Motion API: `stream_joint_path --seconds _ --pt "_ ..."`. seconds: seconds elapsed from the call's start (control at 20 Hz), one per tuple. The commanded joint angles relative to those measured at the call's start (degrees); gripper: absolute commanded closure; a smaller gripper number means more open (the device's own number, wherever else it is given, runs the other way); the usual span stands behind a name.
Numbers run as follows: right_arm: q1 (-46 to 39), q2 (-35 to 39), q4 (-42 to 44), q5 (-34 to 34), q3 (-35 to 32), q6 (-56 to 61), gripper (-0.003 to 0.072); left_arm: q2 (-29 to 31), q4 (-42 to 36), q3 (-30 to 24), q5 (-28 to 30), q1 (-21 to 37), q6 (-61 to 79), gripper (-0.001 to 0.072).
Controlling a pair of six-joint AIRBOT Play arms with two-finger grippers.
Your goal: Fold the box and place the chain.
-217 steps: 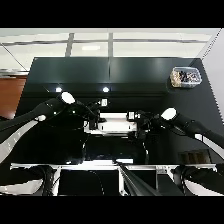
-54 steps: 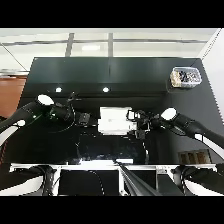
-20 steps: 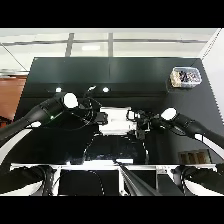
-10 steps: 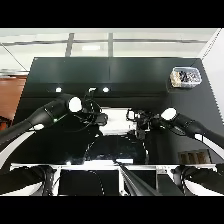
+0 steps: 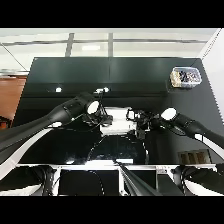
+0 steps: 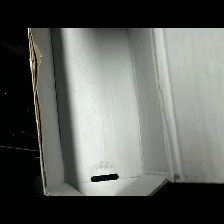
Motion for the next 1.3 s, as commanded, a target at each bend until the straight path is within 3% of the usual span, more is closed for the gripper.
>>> stream_joint_path --seconds 0.0,0.25,0.4,0.75,0.95,1.0,1.15,1.2,1.25 --pt "0.0 0.0 0.0 0.0 0.0 0.0 0.0520 -2.2 3.1 2.3 -4.2 -1.6 -6.9 0.0207" --pt "0.0 0.0 0.0 0.0 0.0 0.0 0.0520 -2.2 3.1 2.3 -0.7 -2.5 -10.4 0.0212" --pt "0.0 0.0 0.0 0.0 0.0 0.0 0.0520 -2.6 3.1 2.3 -0.7 -2.9 -10.5 0.0322" --pt "0.0 0.0 0.0 0.0 0.0 0.0 0.0520 -4.2 2.6 2.4 -0.7 -3.5 -11.6 0.0324" --pt "0.0 0.0 0.0 0.0 0.0 0.0 0.0520 -4.2 2.6 2.4 -0.5 -3.5 -11.6 0.0662" --pt "0.0 0.0 0.0 0.0 0.0 0.0 0.0520 -4.2 2.6 2.4 -0.5 -3.5 -11.6 0.0685" --pt "0.0 0.0 0.0 0.0 0.0 0.0 0.0520 -4.2 2.6 2.4 -0.5 -3.5 -11.6 0.0677" --pt "0.0 0.0 0.0 0.0 0.0 0.0 0.0520 -4.2 2.6 2.4 -0.9 -3.5 -11.8 0.0548" --pt "0.0 0.0 0.0 0.0 0.0 0.0 0.0520 -4.2 2.6 2.5 -1.5 -3.4 -13.6 0.0298"
